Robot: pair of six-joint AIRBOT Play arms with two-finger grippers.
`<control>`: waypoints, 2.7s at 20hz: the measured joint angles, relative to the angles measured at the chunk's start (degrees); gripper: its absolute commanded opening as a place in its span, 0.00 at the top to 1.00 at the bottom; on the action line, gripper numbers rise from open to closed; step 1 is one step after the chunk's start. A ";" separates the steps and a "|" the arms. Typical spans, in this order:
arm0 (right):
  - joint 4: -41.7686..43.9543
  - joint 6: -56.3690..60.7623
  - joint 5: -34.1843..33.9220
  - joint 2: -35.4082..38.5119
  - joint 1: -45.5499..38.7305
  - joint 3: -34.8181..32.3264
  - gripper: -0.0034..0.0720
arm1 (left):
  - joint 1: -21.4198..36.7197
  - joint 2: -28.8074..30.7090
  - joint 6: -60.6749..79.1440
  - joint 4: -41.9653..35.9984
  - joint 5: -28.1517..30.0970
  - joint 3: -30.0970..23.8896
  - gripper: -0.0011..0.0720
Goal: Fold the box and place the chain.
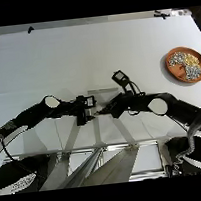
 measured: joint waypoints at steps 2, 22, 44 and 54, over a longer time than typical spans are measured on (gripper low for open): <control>-0.57 -2.89 3.96 3.52 -3.63 0.17 0.61 | 0.00 0.00 0.00 0.00 0.00 0.00 0.61; -7.76 -55.58 18.45 -9.73 -16.31 0.33 0.34 | 0.00 0.00 0.00 0.00 0.00 0.00 0.61; 1.70 -61.35 12.92 -12.33 -12.57 0.33 0.59 | 0.00 0.00 0.00 0.00 0.00 0.00 0.61; 1.11 -61.37 12.90 -13.27 -12.09 0.33 0.94 | 0.00 0.00 0.00 0.00 0.00 0.00 0.61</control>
